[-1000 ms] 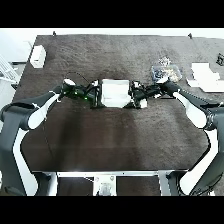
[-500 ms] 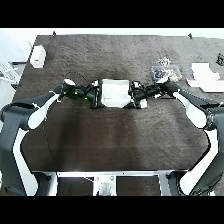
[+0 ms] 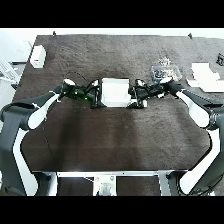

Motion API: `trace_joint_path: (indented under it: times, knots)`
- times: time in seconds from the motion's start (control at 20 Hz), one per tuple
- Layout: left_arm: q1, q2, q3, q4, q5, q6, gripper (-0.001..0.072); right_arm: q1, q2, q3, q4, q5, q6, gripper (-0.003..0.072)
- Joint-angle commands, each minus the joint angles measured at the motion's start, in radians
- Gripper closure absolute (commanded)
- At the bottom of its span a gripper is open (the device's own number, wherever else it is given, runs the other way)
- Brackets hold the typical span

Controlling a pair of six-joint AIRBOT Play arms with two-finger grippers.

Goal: Fold the box and place the chain.

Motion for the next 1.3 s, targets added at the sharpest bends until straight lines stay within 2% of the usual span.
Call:
trace_joint_path:
  times: [0.0, 0.15, 0.3, 0.35, 0.4, 0.45, 0.5, 0.6, 0.7, 1.0, 1.25]
  knots:
    - [-0.001, 0.0, 0.0, 0.004, -0.009, 0.003, 0.0476, -0.059, 0.023, 0.001, -0.003, 0.0, 0.008, -0.0034]
    - [-0.001, 0.0, 0.0, 0.004, -0.009, 0.003, 0.0476, -0.106, 0.056, 0.001, -0.002, 0.019, 0.008, -0.0034]
    - [-0.001, 0.0, 0.0, 0.004, -0.009, 0.003, 0.0476, -0.138, 0.093, 0.001, 0.021, 0.092, 0.033, -0.0034]
    - [-0.001, 0.0, 0.0, 0.004, -0.009, 0.003, 0.0476, -0.143, 0.107, 0.001, 0.045, 0.125, 0.053, 0.0016]
    - [-0.001, 0.0, 0.0, 0.004, -0.009, 0.003, 0.0476, -0.144, 0.119, 0.001, 0.066, 0.173, 0.052, 0.0257]
    - [-0.001, 0.0, 0.0, 0.004, -0.009, 0.003, 0.0476, -0.143, 0.131, 0.001, 0.092, 0.227, 0.053, 0.0617]
    - [-0.001, 0.0, 0.0, 0.004, -0.009, 0.003, 0.0476, -0.14, 0.135, 0.001, 0.148, 0.257, 0.056, 0.0671]
    - [-0.001, 0.0, 0.0, 0.004, -0.009, 0.003, 0.0476, -0.127, 0.135, 0.0, 0.249, 0.272, 0.108, 0.0672]
    - [-0.001, 0.0, 0.0, 0.004, -0.009, 0.003, 0.0476, -0.101, 0.134, 0.0, 0.323, 0.234, 0.227, 0.0673]
    - [-0.001, 0.0, 0.0, 0.004, -0.009, 0.003, 0.0476, -0.001, 0.126, 0.003, 0.29, -0.046, 0.285, 0.0674]
    - [-0.001, 0.0, 0.0, 0.004, -0.009, 0.003, 0.0476, 0.021, 0.074, 0.067, 0.188, -0.1, 0.329, 0.0674]
